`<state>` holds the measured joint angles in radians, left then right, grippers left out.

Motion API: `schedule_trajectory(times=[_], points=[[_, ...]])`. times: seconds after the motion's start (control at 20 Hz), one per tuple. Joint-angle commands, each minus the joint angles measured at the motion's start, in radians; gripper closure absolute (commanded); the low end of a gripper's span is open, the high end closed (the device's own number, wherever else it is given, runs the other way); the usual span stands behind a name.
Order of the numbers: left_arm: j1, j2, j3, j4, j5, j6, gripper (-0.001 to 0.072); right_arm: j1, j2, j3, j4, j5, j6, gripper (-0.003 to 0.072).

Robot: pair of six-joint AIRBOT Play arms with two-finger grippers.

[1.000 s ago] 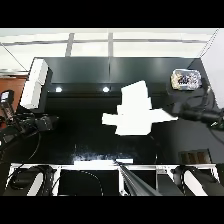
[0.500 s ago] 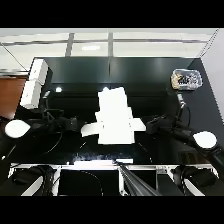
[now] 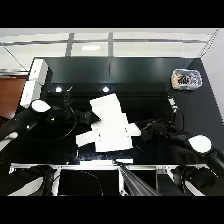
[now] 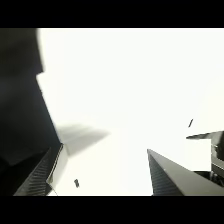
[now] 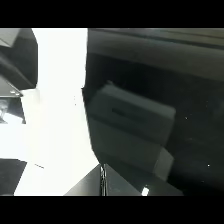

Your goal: Fold the box and place the chain.

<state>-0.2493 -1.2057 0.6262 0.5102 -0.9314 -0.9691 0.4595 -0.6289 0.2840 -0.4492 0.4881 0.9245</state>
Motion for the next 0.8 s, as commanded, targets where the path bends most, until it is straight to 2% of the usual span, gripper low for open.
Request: schedule_trajectory(times=[0.0, 0.2, 0.25, 0.4, 0.55, 0.75], points=[[0.053, -0.133, 0.071, -0.058, -0.148, 0.162, 0.0003, 0.006, 0.001, -0.001, 0.000, 0.003, 0.012, 0.0670], [0.117, -0.220, 0.110, -0.074, -0.340, 0.328, 0.0003, 0.006, 0.001, -0.001, 0.000, 0.005, 0.015, 0.0670], [0.123, -0.239, 0.114, -0.072, -0.360, 0.349, 0.0003, 0.006, 0.001, -0.001, 0.000, 0.005, 0.015, 0.0670], [0.130, -0.287, 0.117, -0.094, -0.365, 0.392, 0.0003, 0.006, 0.001, -0.001, 0.000, 0.005, 0.026, 0.0670], [0.118, -0.321, 0.117, -0.178, -0.420, 0.526, 0.0003, 0.006, 0.001, -0.001, -0.001, 0.005, 0.035, 0.0670], [0.089, -0.362, 0.118, -0.194, -0.428, 0.607, 0.0009, 0.006, 0.001, -0.001, -0.001, 0.005, 0.037, 0.0670]])
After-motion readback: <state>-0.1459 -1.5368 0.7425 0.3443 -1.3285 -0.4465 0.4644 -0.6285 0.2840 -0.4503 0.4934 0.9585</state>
